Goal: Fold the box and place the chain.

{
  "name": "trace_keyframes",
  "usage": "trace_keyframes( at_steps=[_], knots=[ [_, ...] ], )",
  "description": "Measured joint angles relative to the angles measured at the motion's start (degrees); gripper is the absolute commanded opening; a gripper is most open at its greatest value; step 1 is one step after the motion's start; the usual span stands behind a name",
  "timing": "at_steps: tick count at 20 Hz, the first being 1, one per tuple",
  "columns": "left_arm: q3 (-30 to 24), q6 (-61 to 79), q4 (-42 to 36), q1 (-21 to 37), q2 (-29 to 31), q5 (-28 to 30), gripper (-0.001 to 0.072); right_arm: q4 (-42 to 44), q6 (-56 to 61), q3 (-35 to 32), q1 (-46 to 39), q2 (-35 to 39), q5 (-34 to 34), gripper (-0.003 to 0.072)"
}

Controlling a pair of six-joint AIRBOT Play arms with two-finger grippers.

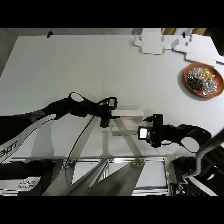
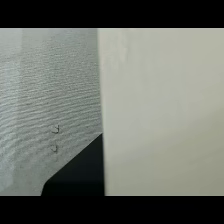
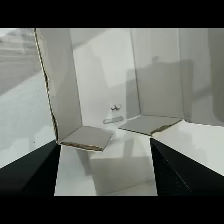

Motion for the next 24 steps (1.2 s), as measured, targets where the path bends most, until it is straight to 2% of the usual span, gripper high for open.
trace_keyframes(
  at_steps=[12,24],
  knots=[
    [0.0,0.0,-0.02,0.0,0.0,0.11,0.001,12.04,-11.93,3.65,-8.72,-6.4,1.07,0.0603],
    [0.0,0.0,-0.02,0.0,0.0,0.02,0.001,27.96,-35.69,3.98,-19.89,-15.28,7.5,0.0604]
  ],
)
